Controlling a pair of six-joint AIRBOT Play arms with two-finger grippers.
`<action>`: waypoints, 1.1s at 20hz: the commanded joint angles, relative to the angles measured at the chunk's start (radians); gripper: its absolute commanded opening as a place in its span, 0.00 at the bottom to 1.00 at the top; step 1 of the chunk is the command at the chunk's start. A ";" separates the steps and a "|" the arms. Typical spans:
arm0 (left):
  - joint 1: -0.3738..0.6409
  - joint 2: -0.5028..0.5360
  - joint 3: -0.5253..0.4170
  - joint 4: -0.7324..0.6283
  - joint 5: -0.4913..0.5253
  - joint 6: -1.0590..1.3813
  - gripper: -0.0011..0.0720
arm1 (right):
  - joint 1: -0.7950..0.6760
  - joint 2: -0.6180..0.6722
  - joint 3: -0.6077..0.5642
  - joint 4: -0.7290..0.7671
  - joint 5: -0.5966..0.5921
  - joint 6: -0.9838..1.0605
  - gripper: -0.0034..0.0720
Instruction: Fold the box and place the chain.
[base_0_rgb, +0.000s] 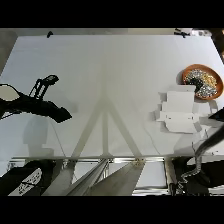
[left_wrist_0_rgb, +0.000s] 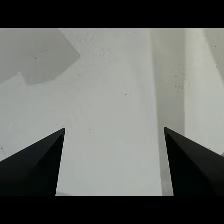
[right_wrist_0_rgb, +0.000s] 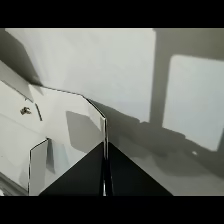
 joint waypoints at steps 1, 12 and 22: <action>0.000 0.000 0.000 0.000 0.000 0.000 0.97 | 0.086 0.009 0.001 0.036 0.088 0.014 0.07; 0.000 0.000 0.000 -0.001 0.000 0.000 0.97 | 0.549 0.262 -0.025 0.282 0.012 0.087 0.07; 0.000 0.000 0.000 -0.001 0.001 0.000 0.97 | 0.806 0.546 -0.555 0.422 -0.330 0.139 0.07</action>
